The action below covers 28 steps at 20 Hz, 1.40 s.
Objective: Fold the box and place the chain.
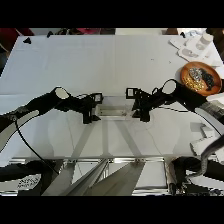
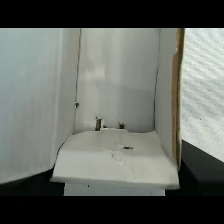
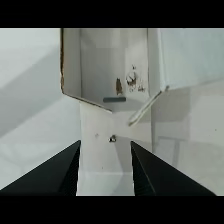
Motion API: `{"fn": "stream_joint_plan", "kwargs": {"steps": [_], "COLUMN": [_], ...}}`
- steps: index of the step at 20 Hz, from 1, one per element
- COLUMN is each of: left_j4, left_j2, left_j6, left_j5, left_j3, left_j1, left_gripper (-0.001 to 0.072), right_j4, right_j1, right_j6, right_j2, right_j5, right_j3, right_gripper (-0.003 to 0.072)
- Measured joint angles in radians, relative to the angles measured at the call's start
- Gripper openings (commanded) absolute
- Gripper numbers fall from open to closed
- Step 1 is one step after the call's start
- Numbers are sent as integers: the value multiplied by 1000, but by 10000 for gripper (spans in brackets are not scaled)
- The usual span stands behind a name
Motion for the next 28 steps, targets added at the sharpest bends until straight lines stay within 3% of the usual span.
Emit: {"fn": "stream_joint_plan", "kwargs": {"steps": [6,9,24,25,27,28], "left_j4": [0,0,0,0,0,0], "left_j2": [0,0,0,0,0,0], "left_j6": [0,0,0,0,0,0], "left_j5": [0,0,0,0,0,0], "left_j3": [0,0,0,0,0,0], "left_j1": [0,0,0,0,0,0], "left_gripper": [443,443,443,443,443,443], "right_j4": [26,32,78,79,79,79], "right_j1": [10,11,43,48,55,58], "right_j6": [-28,-33,-89,-93,-97,-100], "right_j2": [-3,-3,-8,-8,-8,-8], "right_j5": [-10,-14,-66,-72,-85,-89], "right_j3": [0,0,0,0,0,0], "right_gripper": [336,264,207,145,129,69]}}
